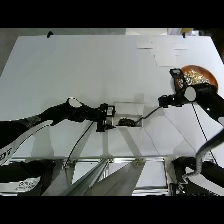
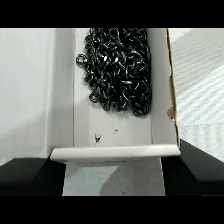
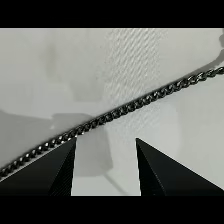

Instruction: Fold the box and place the chain.

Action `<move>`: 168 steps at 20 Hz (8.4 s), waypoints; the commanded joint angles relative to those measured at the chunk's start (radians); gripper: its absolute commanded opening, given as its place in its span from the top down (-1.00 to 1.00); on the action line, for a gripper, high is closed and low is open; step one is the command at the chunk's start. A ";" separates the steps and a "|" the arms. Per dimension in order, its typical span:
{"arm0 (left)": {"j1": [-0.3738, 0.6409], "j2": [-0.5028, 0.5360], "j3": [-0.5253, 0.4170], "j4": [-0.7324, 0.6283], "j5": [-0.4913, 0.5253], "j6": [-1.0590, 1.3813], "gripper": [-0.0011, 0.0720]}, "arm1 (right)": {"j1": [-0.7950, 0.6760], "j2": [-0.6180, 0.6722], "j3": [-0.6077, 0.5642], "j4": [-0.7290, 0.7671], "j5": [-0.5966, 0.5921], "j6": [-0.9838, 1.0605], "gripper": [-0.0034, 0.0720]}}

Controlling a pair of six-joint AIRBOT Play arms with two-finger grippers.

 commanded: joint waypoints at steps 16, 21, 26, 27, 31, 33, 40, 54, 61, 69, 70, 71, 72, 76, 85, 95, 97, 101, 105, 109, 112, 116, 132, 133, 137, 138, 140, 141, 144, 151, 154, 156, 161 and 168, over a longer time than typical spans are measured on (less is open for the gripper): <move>0.001 0.001 0.000 0.000 0.000 0.000 0.94 | -0.002 -0.127 0.000 -0.002 0.035 -0.006 0.87; 0.001 0.001 0.000 0.000 0.000 0.000 0.94 | 0.035 -0.002 0.000 0.003 0.101 -0.047 0.87; 0.001 0.001 0.000 0.000 0.000 0.000 0.94 | 0.120 0.192 0.000 0.076 0.197 -0.065 0.87; 0.001 0.001 0.000 0.000 0.000 0.000 0.94 | 0.139 0.232 0.000 0.121 0.206 -0.081 0.87; 0.001 0.001 0.000 0.000 0.000 0.000 0.94 | 0.218 0.377 0.000 0.391 0.199 -0.167 0.87; 0.001 0.001 0.000 0.000 0.000 0.000 0.94 | 0.254 0.417 0.000 0.496 0.180 -0.186 0.87; 0.001 0.001 0.000 0.000 0.000 0.000 0.94 | 0.366 0.431 0.000 0.615 0.091 -0.185 0.87; 0.001 0.001 0.000 0.000 0.000 0.000 0.94 | 0.414 0.370 -0.001 0.624 -0.043 -0.185 0.87; 0.001 0.001 0.000 0.000 0.000 0.000 0.94 | 0.414 0.217 -0.002 0.549 0.075 -0.185 0.86; 0.001 0.001 0.000 0.000 0.000 0.000 0.94 | 0.372 0.201 0.051 0.542 0.100 -0.309 0.18; 0.001 0.001 0.000 0.000 0.000 0.000 0.94 | 0.339 0.203 0.080 0.528 0.130 -0.318 0.19; 0.001 0.001 0.000 0.000 0.000 0.000 0.94 | 0.299 0.203 0.118 0.492 0.166 -0.316 0.20; 0.001 0.001 0.000 0.000 0.000 0.000 0.94 | 0.259 0.203 0.153 0.446 0.197 -0.315 0.27; 0.001 0.001 0.000 0.000 0.000 0.000 0.94 | 0.113 0.195 0.190 0.254 0.207 -0.295 0.45; 0.001 0.001 0.000 0.000 0.000 0.000 0.94 | -0.042 -0.010 0.182 0.032 0.188 -0.105 0.19; 0.001 0.001 0.000 0.000 0.000 0.000 0.94 | -0.041 -0.213 0.182 0.026 0.184 0.010 -0.17; 0.001 0.001 0.000 0.000 0.000 0.000 0.94 | -0.041 -0.225 0.182 0.026 0.166 0.010 -0.17; 0.001 0.001 0.000 0.000 0.000 0.000 0.94 | -0.041 -0.229 0.182 0.026 0.130 0.019 0.01; 0.001 0.001 0.000 0.000 0.000 0.000 0.94 | -0.041 -0.259 0.182 0.026 0.122 0.038 0.03; 0.001 0.001 0.000 0.000 0.000 0.000 0.94 | -0.041 -0.279 0.175 0.026 0.140 0.032 0.77; 0.001 0.001 0.000 0.000 0.000 0.000 0.94 | -0.037 -0.265 0.172 0.024 0.166 -0.022 0.87; 0.001 0.001 0.000 0.000 0.000 0.000 0.94 | 0.000 -0.175 0.171 0.000 0.188 -0.059 0.87; 0.001 0.001 0.000 0.000 0.000 0.000 0.94 | 0.290 0.502 0.168 0.350 0.283 -0.107 0.87; 0.001 0.001 0.000 0.000 0.000 0.000 0.94 | 0.309 0.530 0.168 0.383 0.272 -0.108 0.87; 0.001 0.001 0.000 0.000 0.000 0.000 0.94 | 0.362 0.587 0.168 0.504 0.211 -0.160 0.87; 0.001 0.001 0.000 0.000 0.000 0.000 0.94 | 0.370 0.587 0.168 0.518 0.189 -0.162 0.87; 0.001 0.001 0.000 0.000 0.000 0.000 0.94 | 0.377 0.583 0.168 0.536 0.140 -0.201 0.87; 0.001 0.001 0.000 0.000 0.000 0.000 0.94 | 0.377 0.578 0.168 0.536 0.117 -0.204 0.87; 0.001 0.001 0.000 0.000 0.000 0.000 0.94 | 0.377 0.550 0.167 0.542 0.066 -0.204 0.87; 0.001 0.001 0.000 0.000 0.000 0.000 0.94 | 0.401 0.396 0.166 0.613 0.056 -0.237 0.87; 0.001 0.001 0.000 0.000 0.000 0.000 0.94 | 0.431 0.338 0.166 0.613 0.050 -0.237 0.87; 0.001 0.001 0.000 0.000 0.000 0.000 0.94 | 0.441 0.309 0.166 0.609 0.049 -0.237 0.87; 0.001 0.001 0.000 0.000 0.000 0.000 0.94 | 0.441 0.256 0.161 0.602 0.051 -0.237 0.87; 0.001 0.001 0.000 0.000 0.000 0.000 0.94 | 0.441 0.181 0.159 0.600 0.069 -0.237 0.87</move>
